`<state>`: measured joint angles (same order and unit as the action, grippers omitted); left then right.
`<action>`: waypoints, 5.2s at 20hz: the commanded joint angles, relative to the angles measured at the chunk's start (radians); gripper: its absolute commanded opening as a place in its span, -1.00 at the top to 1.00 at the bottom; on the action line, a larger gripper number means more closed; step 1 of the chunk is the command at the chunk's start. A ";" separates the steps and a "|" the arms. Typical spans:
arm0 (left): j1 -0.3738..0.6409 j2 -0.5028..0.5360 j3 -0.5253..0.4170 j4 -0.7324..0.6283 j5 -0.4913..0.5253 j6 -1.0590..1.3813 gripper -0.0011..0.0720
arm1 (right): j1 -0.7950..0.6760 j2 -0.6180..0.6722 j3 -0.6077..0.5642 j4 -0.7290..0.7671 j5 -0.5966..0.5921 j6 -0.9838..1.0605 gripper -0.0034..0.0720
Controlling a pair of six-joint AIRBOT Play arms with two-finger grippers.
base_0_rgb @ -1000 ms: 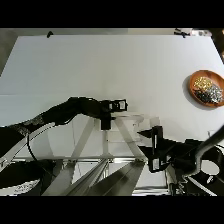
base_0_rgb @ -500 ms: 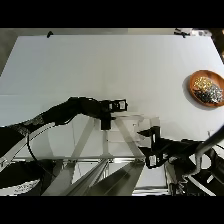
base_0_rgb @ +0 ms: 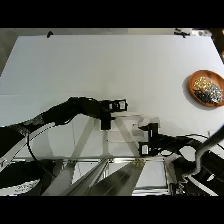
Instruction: Fold the box and place the chain.
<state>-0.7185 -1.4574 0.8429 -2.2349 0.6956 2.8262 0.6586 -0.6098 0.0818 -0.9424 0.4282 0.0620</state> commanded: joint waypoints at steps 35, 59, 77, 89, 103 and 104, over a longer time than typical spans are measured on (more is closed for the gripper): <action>0.000 0.000 0.001 0.000 0.000 0.000 0.93 | -0.204 0.042 0.063 0.084 0.021 0.113 -0.93; 0.000 0.000 0.001 0.000 0.000 0.000 0.93 | -0.366 -0.226 0.168 0.361 0.187 -0.330 -0.93; 0.000 0.000 0.001 0.000 0.000 0.000 0.93 | -0.413 -0.431 0.243 0.451 0.376 -0.525 -0.90; 0.000 0.000 0.001 0.000 0.000 0.000 0.93 | -0.436 -0.584 0.332 0.439 0.400 -0.542 -0.78; 0.000 0.000 0.001 0.000 0.000 0.000 0.93 | -0.436 -0.587 0.332 0.388 0.436 -0.477 -0.27; 0.000 0.000 0.001 0.000 0.000 0.000 0.93 | -0.436 -0.587 0.332 0.386 0.435 -0.473 -0.27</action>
<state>-0.7181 -1.4570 0.8425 -2.2345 0.6956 2.8273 0.2222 -1.1961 0.4133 -0.5503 0.8631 -0.4385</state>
